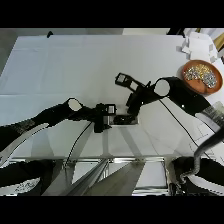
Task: Fold the box and place the chain.
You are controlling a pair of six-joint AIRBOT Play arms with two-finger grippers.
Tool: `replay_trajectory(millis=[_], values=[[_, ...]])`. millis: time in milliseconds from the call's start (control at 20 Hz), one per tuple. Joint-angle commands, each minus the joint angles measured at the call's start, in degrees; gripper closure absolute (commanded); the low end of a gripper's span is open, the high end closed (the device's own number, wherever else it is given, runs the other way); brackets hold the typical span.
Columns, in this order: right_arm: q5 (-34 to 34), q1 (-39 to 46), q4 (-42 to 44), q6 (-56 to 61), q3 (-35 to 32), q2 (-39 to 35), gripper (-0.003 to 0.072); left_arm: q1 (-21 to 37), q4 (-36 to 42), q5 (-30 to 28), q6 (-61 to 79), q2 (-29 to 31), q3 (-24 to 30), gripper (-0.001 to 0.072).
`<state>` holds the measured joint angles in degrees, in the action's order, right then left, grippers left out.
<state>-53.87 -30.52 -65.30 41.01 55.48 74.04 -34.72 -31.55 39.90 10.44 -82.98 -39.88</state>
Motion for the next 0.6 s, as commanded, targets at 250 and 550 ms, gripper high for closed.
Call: replay_trajectory(millis=[250,550], values=[[-3.5,-5.3,-0.1,-4.7,-3.7,-7.0,0.0623,0.0,0.0,0.0,0.0,0.0,0.0,0.0574],[-3.0,-9.2,-0.7,-10.3,-4.6,-8.3,0.0522,0.0,0.0,0.0,0.0,0.0,0.0,0.0574]])
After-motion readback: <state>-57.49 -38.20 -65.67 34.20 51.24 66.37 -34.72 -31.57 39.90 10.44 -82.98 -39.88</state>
